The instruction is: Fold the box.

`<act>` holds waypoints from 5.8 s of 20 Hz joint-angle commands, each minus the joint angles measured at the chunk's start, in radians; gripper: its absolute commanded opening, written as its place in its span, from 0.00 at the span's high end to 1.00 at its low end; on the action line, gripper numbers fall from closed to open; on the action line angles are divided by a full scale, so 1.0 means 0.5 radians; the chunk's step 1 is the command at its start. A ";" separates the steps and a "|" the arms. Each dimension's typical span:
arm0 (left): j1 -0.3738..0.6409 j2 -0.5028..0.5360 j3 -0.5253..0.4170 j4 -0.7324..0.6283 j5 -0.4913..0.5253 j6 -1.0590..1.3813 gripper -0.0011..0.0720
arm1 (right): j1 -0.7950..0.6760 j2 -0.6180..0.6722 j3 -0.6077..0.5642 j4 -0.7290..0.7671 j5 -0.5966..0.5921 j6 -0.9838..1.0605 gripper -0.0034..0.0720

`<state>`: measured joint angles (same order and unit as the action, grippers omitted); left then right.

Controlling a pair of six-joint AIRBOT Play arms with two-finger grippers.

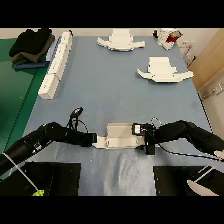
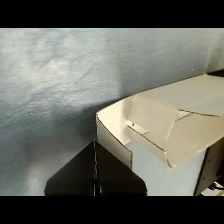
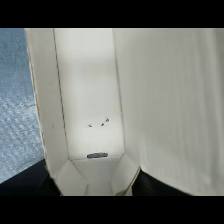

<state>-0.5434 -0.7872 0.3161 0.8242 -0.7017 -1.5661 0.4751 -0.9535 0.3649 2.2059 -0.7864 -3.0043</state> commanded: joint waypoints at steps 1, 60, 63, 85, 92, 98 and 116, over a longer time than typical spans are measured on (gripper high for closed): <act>-0.073 -0.006 0.063 -0.070 0.050 0.007 0.97 | 0.002 -0.002 -0.001 0.000 0.001 0.000 0.33; -1.109 -1.110 1.336 1.411 -0.783 -2.142 0.43 | 0.002 -0.002 -0.001 -0.001 0.001 0.000 0.33; -1.121 -1.187 1.386 1.451 -0.803 -2.142 0.43 | 0.002 -0.002 -0.001 -0.001 0.001 0.000 0.33; -1.121 -1.215 1.400 1.387 -0.835 -2.133 0.09 | 0.002 -0.002 -0.001 -0.001 0.001 0.000 0.33; -1.121 -0.991 1.590 1.402 -1.169 -1.856 0.09 | 0.002 -0.002 -0.001 -0.001 0.001 0.000 0.33; -1.121 -0.668 1.608 1.411 -1.445 -1.428 0.97 | 0.002 -0.002 -0.001 -0.001 0.001 0.000 0.33; -0.475 0.034 0.777 0.843 -0.794 1.267 0.66 | 0.002 -0.002 -0.001 -0.005 0.001 0.000 0.33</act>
<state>-0.8875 -0.8375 0.8154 1.4208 -1.1778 -1.3842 0.4751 -0.9539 0.3649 2.2040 -0.7860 -3.0043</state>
